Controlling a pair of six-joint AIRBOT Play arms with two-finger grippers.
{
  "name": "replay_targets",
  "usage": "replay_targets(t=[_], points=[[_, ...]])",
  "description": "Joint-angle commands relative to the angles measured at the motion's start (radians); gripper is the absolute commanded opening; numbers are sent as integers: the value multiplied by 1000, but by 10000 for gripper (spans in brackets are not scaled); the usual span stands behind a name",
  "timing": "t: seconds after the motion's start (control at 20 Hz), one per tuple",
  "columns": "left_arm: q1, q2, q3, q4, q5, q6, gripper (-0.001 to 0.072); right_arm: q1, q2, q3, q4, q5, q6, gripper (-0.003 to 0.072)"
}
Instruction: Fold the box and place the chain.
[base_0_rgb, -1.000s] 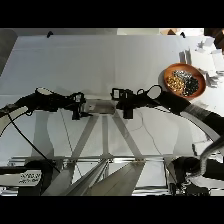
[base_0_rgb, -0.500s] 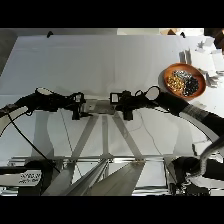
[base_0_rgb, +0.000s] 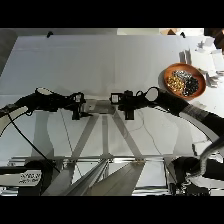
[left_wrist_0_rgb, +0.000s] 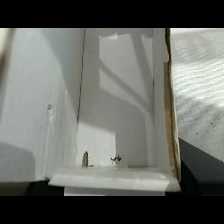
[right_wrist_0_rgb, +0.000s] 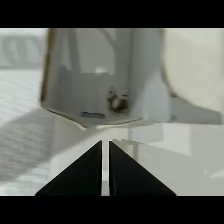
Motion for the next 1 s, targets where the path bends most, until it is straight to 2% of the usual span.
replay_targets(t=[0.0, 0.05, 0.1, 0.35, 0.4, 0.5, 0.6, 0.65, 0.7, 0.75, 0.8, 0.95], points=[[0, 1, 0, 0, 0, 0, 341, 1, 0, 0, 57, 33, 17, 59], [0, 1, 0, 0, 0, 0, 341, 2, 0, 0, 94, 37, 17, 69], [0, 1, 0, 0, 0, 0, 341, 10, 0, 0, 119, 39, 6, 112], [0, 1, 0, 0, 0, 0, 341, 52, -1, 0, 189, -11, -64, 123], [0, 1, 0, 0, 0, 0, 341, 52, -1, 0, 189, -11, -64, 173], [0, 1, 0, 0, 0, 0, 341, 52, 0, 0, 188, -7, -60, 404], [0, 1, 0, 0, 0, 0, 341, 52, -1, 0, 188, -6, -58, 426], [0, 1, 0, 0, 0, 0, 341, 52, 0, 0, 185, -6, -56, 400], [0, 1, 0, 0, 0, 0, 341, 52, 0, 0, 175, 0, -55, 293], [0, 1, 0, 0, 0, 0, 341, 52, 2, 0, 154, 12, -48, 100], [0, 1, 0, 0, 0, 0, 341, 52, 5, 0, 129, 34, -47, 12], [0, 1, 0, 0, 0, 0, 341, 52, 48, 0, 35, 60, 71, 11]])
